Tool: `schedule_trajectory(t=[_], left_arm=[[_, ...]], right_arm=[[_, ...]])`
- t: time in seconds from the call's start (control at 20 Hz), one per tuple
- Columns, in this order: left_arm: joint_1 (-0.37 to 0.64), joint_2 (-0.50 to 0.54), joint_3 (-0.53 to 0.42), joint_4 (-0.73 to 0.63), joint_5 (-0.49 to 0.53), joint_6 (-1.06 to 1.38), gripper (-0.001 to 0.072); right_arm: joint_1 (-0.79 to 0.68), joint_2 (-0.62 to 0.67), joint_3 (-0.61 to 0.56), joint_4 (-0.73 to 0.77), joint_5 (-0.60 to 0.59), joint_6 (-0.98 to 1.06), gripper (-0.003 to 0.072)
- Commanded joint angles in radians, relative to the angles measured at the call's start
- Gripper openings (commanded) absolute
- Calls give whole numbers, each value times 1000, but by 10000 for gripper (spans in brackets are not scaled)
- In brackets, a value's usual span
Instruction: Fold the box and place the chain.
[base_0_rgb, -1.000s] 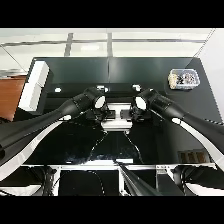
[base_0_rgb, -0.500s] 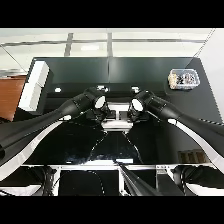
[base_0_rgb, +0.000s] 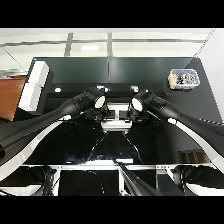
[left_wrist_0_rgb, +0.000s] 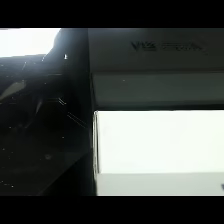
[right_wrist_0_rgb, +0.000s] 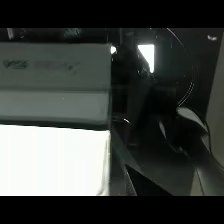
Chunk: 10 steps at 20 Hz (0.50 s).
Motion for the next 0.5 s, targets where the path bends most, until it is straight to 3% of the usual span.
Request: schedule_trajectory(t=[0.0, 0.15, 0.35, 0.45], left_arm=[[1, 0, 0, -3, 0, 2, 22], [1, 0, 0, -3, 2, 2, 22], [1, 0, 0, -2, 3, 2, 22], [1, 0, 0, -2, 3, 2, 22]], right_arm=[[-10, 35, 48, -2, 65, -85, 314], [-14, 175, 95, -50, 174, -203, 314], [-112, 373, 87, -470, 280, -208, 313], [-241, 390, 47, -610, 200, -212, 311]])
